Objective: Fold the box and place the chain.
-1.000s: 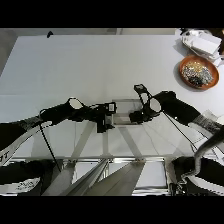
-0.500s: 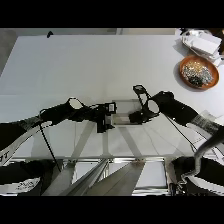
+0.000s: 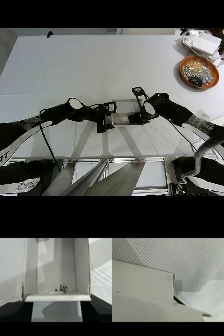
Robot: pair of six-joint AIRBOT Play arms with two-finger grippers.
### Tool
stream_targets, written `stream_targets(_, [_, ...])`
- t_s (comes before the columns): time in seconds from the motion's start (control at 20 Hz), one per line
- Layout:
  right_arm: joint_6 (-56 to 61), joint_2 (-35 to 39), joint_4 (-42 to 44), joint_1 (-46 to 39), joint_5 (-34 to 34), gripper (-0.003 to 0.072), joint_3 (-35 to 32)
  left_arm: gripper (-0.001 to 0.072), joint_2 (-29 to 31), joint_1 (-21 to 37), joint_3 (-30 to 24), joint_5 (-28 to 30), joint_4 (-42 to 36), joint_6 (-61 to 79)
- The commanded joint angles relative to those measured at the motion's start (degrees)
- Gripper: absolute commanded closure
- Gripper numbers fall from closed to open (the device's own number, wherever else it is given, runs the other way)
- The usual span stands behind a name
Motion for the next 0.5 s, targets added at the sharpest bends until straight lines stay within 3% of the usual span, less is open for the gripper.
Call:
stream_targets(0.0, [0.09, -0.15, -0.33, 0.11, 0.31, 0.0514, -0.02, 0.0386, 0.02, 0.02, 0.00, 0.00, 0.15, 0.24])
stream_targets(0.05, [0.09, -0.07, -0.28, 0.11, 0.33, 0.0370, -0.02, 0.0386, 0.02, 0.02, 0.00, 0.00, 0.15, 0.24])
stream_targets(0.1, [0.00, 0.31, -0.15, 0.11, 0.37, 0.0341, -0.02, 0.0386, 0.02, 0.02, 0.00, 0.00, 0.15, 0.24])
stream_targets(0.4, [-3.61, 11.32, -1.64, -2.78, 1.55, 0.0335, 0.09, 0.0386, 0.02, 0.02, 0.00, 0.00, 0.15, 0.24])
stream_targets(0.45, [-5.14, 13.77, -1.66, -3.93, 2.73, 0.0307, 0.15, 0.0386, 0.02, 0.02, 0.00, 0.00, 0.15, 0.24])
